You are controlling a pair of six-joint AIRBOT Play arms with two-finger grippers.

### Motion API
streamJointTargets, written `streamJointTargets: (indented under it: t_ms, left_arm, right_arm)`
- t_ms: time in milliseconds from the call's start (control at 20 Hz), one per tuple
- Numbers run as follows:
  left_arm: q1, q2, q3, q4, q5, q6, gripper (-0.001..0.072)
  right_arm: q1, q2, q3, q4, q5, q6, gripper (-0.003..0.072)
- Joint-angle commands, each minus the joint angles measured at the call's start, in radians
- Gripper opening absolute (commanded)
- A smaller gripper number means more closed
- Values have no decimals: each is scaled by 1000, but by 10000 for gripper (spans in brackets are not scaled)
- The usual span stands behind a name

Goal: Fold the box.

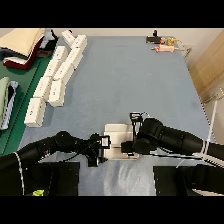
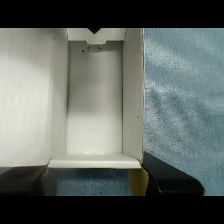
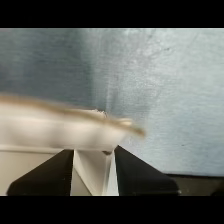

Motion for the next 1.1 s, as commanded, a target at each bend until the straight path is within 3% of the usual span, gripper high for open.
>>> streamJointTargets:
  t_ms: [0,300,350,450,700,750,850,900,1050]
  left_arm:
    - [0,0,1,0,0,0,411]
    - [0,0,1,0,0,0,411]
    - [0,0,1,0,0,0,411]
    - [0,0,1,0,0,0,411]
    - [0,0,1,0,0,0,411]
    - [0,0,1,0,0,0,411]
    - [0,0,1,0,0,0,411]
    - [0,0,1,0,0,0,411]
    - [0,0,1,0,0,0,411]
  right_arm:
    - [18,-40,7,11,-6,63,373]
    - [23,-49,7,-20,-38,110,273]
    - [23,-49,7,-26,-37,111,139]
    - [23,-49,7,-31,-36,111,2]
    - [23,-49,7,-31,-35,101,3]
    - [23,-48,10,-28,-37,84,53]
    - [23,-47,26,-18,-44,57,347]
    - [23,-47,40,-17,-59,47,438]
    - [22,-47,88,-38,-131,40,468]
